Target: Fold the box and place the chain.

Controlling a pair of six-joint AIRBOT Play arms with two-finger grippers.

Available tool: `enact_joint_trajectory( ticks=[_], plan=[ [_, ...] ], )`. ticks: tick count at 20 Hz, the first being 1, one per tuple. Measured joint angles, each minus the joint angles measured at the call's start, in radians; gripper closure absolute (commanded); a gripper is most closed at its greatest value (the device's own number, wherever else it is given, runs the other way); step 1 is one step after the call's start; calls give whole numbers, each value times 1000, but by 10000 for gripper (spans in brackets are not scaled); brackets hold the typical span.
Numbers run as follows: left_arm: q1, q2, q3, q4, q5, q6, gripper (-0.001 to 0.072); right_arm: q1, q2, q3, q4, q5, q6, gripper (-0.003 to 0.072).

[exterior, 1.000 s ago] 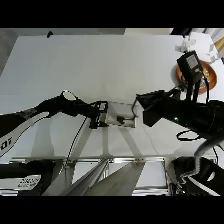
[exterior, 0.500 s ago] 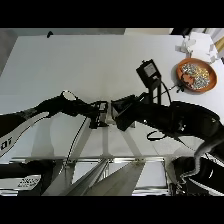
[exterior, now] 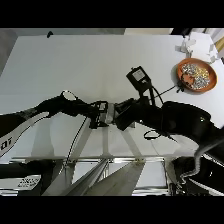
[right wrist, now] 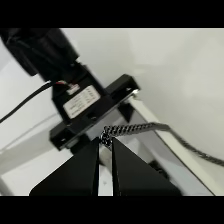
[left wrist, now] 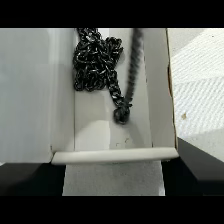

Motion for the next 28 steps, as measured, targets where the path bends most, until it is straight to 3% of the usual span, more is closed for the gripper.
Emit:
enact_joint_trajectory(
  ticks=[6, 9, 12, 17, 23, 28],
  plan=[
    [0, 0, 0, 0, 0, 0, 437, 0, 133, 0, -351, 335, 278, 669],
    [0, 0, 0, 0, 0, 0, 437, 0, 176, 0, -394, 462, 323, 669],
    [0, 0, 0, 0, 0, 0, 437, 0, 190, 0, -365, 503, 343, 669],
    [0, 0, 0, 0, 0, 0, 437, 5, 154, 0, -251, 391, 349, 669],
    [0, 0, 0, 0, 0, 0, 437, 68, 4, 0, -170, 171, 339, 668],
    [0, 0, 0, 0, 0, 0, 437, 85, -122, 0, -154, 91, 338, 668]
  ],
)
